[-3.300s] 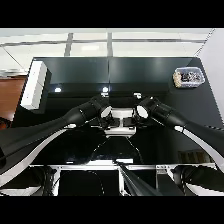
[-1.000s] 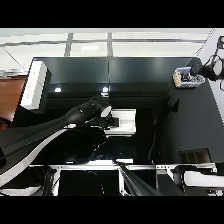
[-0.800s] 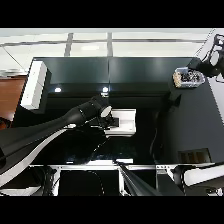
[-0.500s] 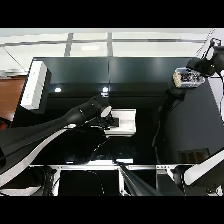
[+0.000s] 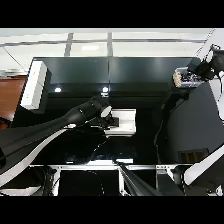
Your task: Fold the box and place the chain.
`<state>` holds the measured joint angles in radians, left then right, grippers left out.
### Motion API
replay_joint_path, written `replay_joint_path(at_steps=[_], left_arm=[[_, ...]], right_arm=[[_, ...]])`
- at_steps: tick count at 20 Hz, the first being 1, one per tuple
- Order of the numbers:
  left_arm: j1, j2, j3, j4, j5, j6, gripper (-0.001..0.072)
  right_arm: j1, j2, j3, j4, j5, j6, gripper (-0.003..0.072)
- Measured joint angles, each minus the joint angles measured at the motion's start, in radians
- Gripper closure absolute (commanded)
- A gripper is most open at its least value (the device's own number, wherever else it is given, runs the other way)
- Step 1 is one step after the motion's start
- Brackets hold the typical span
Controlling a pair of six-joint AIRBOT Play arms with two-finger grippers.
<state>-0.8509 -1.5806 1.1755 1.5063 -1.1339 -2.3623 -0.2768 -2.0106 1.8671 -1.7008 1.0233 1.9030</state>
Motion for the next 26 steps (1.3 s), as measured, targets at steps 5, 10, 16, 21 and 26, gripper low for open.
replay_joint_path(at_steps=[5, 10, 16, 21, 26], left_arm=[[0.0, 0.0, 0.0, 0.0, -0.003, 0.0, 0.068], [0.0, 0.0, 0.0, 0.0, -0.003, 0.0, 0.068], [0.0, 0.0, 0.0, 0.0, -0.003, 0.0, 0.068], [0.0, 0.0, 0.0, 0.0, -0.004, 0.0, 0.068], [0.003, 0.0, 0.0, 0.0, -0.004, 0.0, 0.068]], right_arm=[[-0.002, -0.008, 0.001, 0.004, 0.022, -0.003, 0.0676], [-0.006, 0.031, 0.001, 0.0, 0.083, -0.068, 0.0676], [-0.014, 0.222, 0.002, 0.011, 0.083, -0.211, 0.0677], [-0.019, 0.458, 0.002, 0.08, 0.047, -0.335, 0.0675], [-0.038, 0.686, 0.002, 0.336, 0.058, -0.421, 0.0675]])
